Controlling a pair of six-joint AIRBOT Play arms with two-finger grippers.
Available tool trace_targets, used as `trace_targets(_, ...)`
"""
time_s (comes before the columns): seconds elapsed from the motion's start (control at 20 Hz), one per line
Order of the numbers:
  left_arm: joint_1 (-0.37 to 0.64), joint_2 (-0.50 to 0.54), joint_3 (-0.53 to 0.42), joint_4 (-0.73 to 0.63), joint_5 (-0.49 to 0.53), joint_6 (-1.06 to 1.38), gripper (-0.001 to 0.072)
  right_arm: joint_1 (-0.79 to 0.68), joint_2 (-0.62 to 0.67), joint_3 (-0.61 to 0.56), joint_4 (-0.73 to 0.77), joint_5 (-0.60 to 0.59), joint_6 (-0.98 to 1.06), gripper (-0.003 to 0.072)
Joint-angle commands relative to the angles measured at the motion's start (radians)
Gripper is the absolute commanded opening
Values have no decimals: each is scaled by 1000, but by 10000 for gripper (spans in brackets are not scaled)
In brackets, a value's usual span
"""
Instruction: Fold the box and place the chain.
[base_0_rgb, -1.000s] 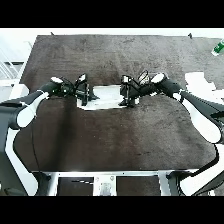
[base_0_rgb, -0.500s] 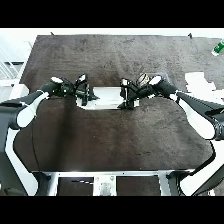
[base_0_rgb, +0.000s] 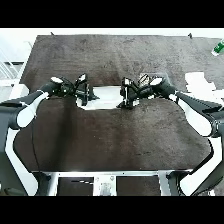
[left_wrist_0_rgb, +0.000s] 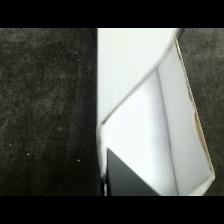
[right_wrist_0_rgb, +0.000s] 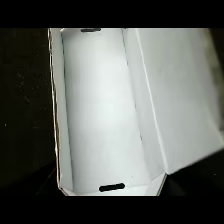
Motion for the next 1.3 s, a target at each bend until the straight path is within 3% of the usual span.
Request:
trace_targets(0.0, 0, 0, 0, 1, -2, 0, 20, 2, -15, 1, 10, 3, -23, 617)
trace_targets(1.25, 0, 0, 0, 1, -1, 0, 20, 15, -66, 44, 10, 50, -93, 616)
